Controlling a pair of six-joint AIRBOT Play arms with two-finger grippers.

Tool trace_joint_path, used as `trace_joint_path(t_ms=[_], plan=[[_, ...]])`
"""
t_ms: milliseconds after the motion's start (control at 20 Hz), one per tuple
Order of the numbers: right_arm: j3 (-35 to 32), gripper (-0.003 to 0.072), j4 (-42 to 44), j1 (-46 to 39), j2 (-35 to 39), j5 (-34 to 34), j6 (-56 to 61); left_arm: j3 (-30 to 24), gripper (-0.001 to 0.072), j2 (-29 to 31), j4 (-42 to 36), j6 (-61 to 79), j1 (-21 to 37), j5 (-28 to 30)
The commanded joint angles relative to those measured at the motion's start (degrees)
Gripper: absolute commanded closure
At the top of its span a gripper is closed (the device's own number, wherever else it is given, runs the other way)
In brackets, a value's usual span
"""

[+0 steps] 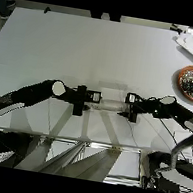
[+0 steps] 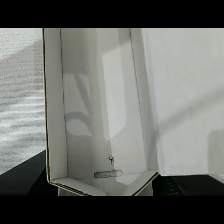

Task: Fold the box and place the chain.

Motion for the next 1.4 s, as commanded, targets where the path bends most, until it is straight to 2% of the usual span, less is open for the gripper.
trace_joint_path(t_ms=[0, 150, 200, 250, 550, 600, 1000, 1250, 1350], plan=[[0.02, 0.0255, 0.0, 0.02, 0.04, 0.02, 0.0, -0.04, 0.0399, -0.04, -2.67, 2.01, -1.36, -0.28], [0.02, 0.0255, 0.0, 0.02, 0.04, 0.02, 0.0, -0.04, 0.04, -0.04, -3.63, 2.19, -1.68, 2.62], [0.02, 0.0255, 0.0, 0.04, 0.04, 0.02, 0.0, -0.04, 0.0412, -0.04, -3.61, 2.12, -1.66, 3.56], [0.02, 0.0255, 0.0, 0.02, 0.04, 0.02, 0.0, -0.04, 0.046, -0.04, -3.61, 2.12, -1.68, 4.15], [0.02, 0.0255, 0.0, 0.04, 0.04, 0.02, 0.0, -0.04, 0.0469, -0.04, -3.58, 2.12, -1.68, 5.18], [0.02, 0.0255, 0.0, 0.02, 0.04, 0.0, 0.0, -0.04, 0.0515, -0.04, -3.61, 2.12, -1.7, 5.16], [0.02, 0.0255, 0.0, 0.04, 0.04, 0.0, 0.0, -0.04, 0.0518, -0.04, -6.25, 2.25, -4.17, 6.97], [0.02, 0.0255, 0.0, 0.02, 0.04, 0.0, 0.0, -0.04, 0.0517, -0.39, -8.52, 2.27, -5.27, 11.21], [0.02, 0.0255, 0.0, 0.04, 0.04, 0.02, 0.0, -0.04, 0.0497, -1.36, -8.5, 2.25, -5.27, 11.13]])
